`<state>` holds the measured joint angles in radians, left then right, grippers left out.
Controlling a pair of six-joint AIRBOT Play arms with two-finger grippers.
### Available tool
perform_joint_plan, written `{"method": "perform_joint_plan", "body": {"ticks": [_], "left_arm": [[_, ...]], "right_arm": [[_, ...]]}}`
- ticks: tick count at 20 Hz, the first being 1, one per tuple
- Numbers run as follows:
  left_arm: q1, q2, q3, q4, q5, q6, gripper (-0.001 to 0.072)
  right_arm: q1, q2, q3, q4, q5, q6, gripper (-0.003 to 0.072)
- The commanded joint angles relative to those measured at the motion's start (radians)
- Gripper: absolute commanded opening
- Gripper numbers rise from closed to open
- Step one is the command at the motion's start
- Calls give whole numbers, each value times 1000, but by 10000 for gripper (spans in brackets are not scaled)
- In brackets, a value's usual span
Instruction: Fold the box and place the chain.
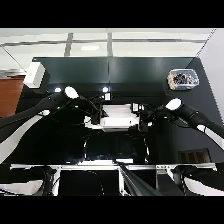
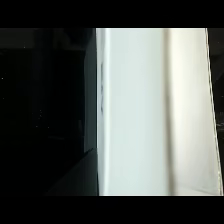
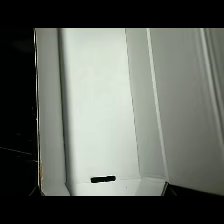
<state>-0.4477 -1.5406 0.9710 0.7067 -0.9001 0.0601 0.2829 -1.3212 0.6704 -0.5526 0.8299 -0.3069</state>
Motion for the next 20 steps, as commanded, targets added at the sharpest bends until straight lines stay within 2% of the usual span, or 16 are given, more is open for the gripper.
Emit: {"method": "perform_joint_plan", "body": {"ticks": [1, 20], "left_arm": [[1, 0, 1, 0, 2, 0, 29], [1, 0, 1, 0, 2, 0, 30]], "right_arm": [[0, -1, -11, -1, 2, -8, 692], [37, -36, -15, 10, -79, -7, 692]]}}
